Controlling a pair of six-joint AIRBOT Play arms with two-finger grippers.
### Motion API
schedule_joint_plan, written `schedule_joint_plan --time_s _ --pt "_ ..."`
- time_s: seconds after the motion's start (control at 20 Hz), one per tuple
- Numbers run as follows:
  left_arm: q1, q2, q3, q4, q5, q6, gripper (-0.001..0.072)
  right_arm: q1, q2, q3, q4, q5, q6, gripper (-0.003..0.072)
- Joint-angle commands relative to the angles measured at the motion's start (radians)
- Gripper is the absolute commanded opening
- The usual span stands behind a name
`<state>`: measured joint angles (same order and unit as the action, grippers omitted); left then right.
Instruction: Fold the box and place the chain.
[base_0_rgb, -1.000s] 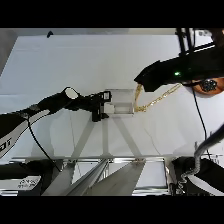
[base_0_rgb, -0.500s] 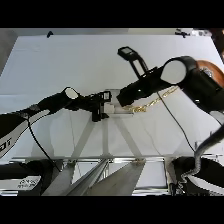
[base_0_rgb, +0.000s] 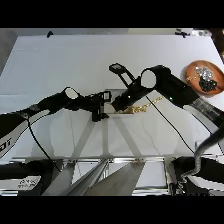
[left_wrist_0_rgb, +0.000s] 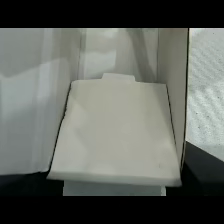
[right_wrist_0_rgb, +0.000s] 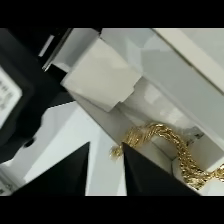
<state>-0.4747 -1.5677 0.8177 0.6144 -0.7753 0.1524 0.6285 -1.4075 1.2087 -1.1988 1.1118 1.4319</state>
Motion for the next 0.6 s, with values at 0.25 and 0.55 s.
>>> schedule_joint_plan --time_s 0.25,0.55 --pt "0.0 0.0 0.001 0.0 0.0 0.0 0.0508 0.001 0.004 0.0 -0.092 -0.02 -0.001 0.0312" --pt "0.0 0.0 0.001 0.0 0.0 0.0 0.0508 -0.187 0.193 -0.001 -0.36 0.121 0.004 0.0312"
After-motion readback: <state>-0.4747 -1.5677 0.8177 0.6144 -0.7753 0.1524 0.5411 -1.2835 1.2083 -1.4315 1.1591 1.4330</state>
